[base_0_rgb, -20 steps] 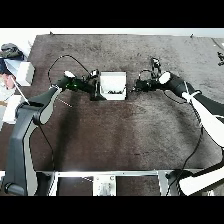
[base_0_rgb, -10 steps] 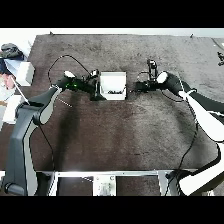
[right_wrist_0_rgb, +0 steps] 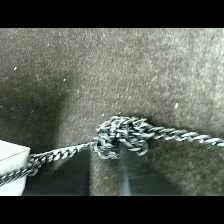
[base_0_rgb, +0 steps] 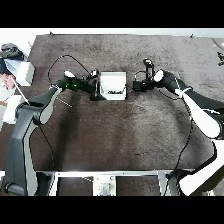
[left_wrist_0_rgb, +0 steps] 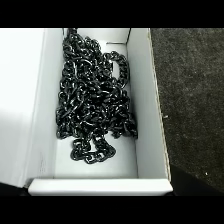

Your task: Fold the box and place the chain.

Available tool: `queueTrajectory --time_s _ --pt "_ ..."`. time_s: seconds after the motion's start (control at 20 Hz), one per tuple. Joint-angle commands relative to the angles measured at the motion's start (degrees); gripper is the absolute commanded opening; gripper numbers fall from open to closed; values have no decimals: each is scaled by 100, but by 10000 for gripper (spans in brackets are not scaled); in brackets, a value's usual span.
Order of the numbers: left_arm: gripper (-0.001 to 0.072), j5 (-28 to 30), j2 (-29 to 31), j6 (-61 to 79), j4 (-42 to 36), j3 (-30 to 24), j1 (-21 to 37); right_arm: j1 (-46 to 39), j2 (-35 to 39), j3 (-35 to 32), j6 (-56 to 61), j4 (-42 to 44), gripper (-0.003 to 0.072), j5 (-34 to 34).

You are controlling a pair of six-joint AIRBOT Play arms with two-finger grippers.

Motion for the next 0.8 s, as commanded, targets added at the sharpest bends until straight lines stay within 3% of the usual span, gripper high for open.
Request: queueTrajectory --time_s 0.0,0.3,0.6,0.75 --pt "515 2 2 2 2 -2 0 9 -50 20 42 -181 16 26" --pt "515 2 2 2 2 -2 0 4 149 24 44 -236 14 81" --pt "515 2 2 2 2 -2 0 11 1600 24 15 -243 14 348" --pt "515 2 4 2 2 -2 0 11 1987 24 -4 -240 15 356"
